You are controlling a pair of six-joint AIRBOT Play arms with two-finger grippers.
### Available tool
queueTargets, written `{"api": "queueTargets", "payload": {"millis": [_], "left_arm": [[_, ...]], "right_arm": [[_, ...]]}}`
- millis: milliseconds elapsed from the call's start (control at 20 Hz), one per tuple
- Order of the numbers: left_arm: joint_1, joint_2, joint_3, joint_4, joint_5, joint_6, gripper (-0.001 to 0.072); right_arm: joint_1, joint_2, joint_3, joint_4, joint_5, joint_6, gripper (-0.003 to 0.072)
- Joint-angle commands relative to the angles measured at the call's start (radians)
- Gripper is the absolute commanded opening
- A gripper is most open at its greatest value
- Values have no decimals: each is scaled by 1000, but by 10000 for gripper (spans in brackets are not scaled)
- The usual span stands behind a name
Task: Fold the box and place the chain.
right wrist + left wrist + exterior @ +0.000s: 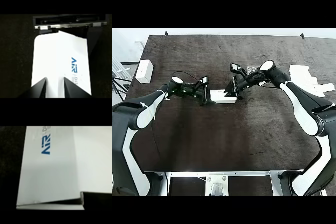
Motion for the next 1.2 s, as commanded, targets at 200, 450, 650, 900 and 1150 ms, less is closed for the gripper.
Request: {"api": "queueTargets", "payload": {"millis": [200,450,650,900,1150], "left_arm": [[0,0,0,0,0,0,350],[0,0,0,0,0,0,350],[0,0,0,0,-1,-1,350],[0,0,0,0,0,-2,350],[0,0,0,0,0,-2,350]], "right_arm": [[0,6,-32,14,-84,-37,261],[0,7,-32,19,-84,-46,257],[-2,64,-66,26,-82,-46,226],[-32,156,-214,149,-171,-186,271],[-12,100,-220,184,-170,-217,283]]}}
